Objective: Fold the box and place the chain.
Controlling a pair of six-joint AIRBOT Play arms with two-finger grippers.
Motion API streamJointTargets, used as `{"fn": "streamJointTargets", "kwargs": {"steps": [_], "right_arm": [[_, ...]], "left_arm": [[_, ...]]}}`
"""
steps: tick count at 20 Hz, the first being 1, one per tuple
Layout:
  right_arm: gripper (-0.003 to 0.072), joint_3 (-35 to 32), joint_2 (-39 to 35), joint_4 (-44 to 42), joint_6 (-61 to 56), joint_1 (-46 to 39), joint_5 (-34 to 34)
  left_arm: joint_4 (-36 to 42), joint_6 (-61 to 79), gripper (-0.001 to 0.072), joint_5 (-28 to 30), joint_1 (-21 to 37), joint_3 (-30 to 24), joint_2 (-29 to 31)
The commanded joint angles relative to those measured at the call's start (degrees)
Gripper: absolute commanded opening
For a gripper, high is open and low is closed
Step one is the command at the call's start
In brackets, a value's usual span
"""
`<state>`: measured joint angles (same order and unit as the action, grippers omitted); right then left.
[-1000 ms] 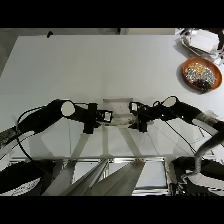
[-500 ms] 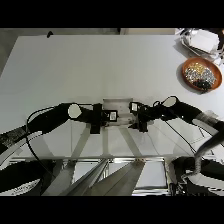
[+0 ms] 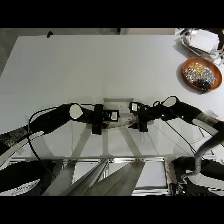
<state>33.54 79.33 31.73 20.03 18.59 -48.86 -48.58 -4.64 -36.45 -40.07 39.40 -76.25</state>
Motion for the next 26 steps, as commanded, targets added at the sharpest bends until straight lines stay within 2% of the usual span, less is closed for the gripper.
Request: {"fn": "streamJointTargets", "kwargs": {"steps": [1,2,6,12,15,18,21,26], "right_arm": [[0.0403,0.04,-0.04,-0.07,-0.04,0.02,0.0],[0.0403,0.04,-0.04,-0.07,-0.04,0.02,0.0],[0.0403,0.04,-0.04,-0.07,-0.04,0.02,0.0],[0.0403,0.04,-0.04,-0.07,-0.04,0.02,0.0],[0.0403,0.04,-0.04,-0.07,-0.04,0.02,0.0],[0.0403,0.04,-0.04,-0.07,-0.04,0.02,0.0],[0.0403,0.04,-0.04,-0.07,-0.04,0.02,0.0],[0.0403,0.04,-0.04,-0.07,-0.04,0.02,0.0]], "left_arm": [[-1.27,-4.02,0.0084,-3.45,0.28,0.02,1.18],[-3.34,-7.13,0.0007,-5.75,0.92,0.02,2.58],[-9.46,-25.4,0.0005,-12.9,6.05,0.02,9.77],[-11.56,-51.19,0.0004,-17.09,15.08,0.0,22.64],[-12.68,-60.5,0.0004,-20.57,20.65,-1.36,26.47],[-12.2,-69.4,0.0004,-20.52,24.26,-7.63,26.64],[-8.07,-70.31,0.0004,-17.57,24.7,-13.94,25.18],[1.29,-67.84,0.0004,-10.62,22.36,-14.84,18.88]]}}
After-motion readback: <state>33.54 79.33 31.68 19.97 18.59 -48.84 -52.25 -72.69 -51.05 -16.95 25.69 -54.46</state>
